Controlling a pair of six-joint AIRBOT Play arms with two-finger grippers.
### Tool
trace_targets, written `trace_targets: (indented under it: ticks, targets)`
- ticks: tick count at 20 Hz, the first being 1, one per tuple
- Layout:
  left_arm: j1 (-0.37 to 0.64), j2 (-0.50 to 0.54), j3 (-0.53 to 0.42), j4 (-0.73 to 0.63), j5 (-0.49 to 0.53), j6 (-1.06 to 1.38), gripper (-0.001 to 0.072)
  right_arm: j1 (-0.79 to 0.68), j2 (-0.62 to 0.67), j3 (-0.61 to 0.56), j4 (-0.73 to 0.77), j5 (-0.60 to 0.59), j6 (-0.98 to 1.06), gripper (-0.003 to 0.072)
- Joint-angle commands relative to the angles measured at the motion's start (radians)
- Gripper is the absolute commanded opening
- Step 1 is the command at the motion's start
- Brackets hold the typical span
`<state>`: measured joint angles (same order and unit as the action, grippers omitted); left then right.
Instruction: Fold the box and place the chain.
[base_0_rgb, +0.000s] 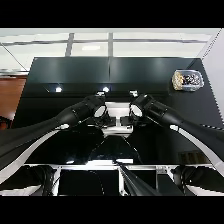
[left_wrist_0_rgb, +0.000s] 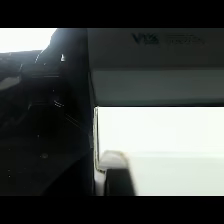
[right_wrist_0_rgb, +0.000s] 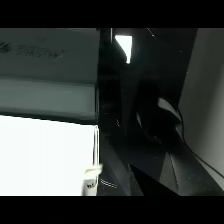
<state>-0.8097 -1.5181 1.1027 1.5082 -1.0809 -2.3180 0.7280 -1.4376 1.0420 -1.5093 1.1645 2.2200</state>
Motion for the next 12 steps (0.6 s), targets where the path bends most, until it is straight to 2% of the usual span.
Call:
trace_targets:
  ticks: [1,2,3,4,8,10,11,12]
  targets:
    - [0.000,0.001,0.001,0.002,-0.003,-0.001,0.0027,0.006,-0.010,0.003,-0.010,-0.005,0.024,0.0337]
    - [0.000,0.001,0.001,0.001,-0.005,-0.001,0.0027,0.006,-0.012,0.003,-0.010,-0.005,0.024,0.0272]
    - [0.000,0.001,0.001,0.000,-0.005,-0.001,0.0027,0.006,-0.012,0.003,-0.009,-0.013,0.024,0.0121]
    - [0.000,0.001,0.001,-0.001,-0.005,-0.001,0.0027,0.006,-0.012,0.003,-0.003,-0.021,0.024,0.0015]
    - [0.000,0.001,0.001,0.000,-0.004,-0.001,0.0027,0.006,-0.012,0.003,0.016,-0.035,0.024,0.0017]
    - [0.000,0.001,0.001,0.000,-0.004,-0.001,0.0027,0.005,-0.012,0.003,0.016,-0.035,0.023,0.0271]
    - [0.000,0.001,0.001,0.000,-0.004,-0.001,0.0027,0.005,-0.012,0.003,0.016,-0.036,0.023,0.0266]
    - [0.000,0.001,0.001,0.000,-0.004,-0.001,0.0027,0.005,-0.012,0.003,0.016,-0.035,0.018,0.0081]
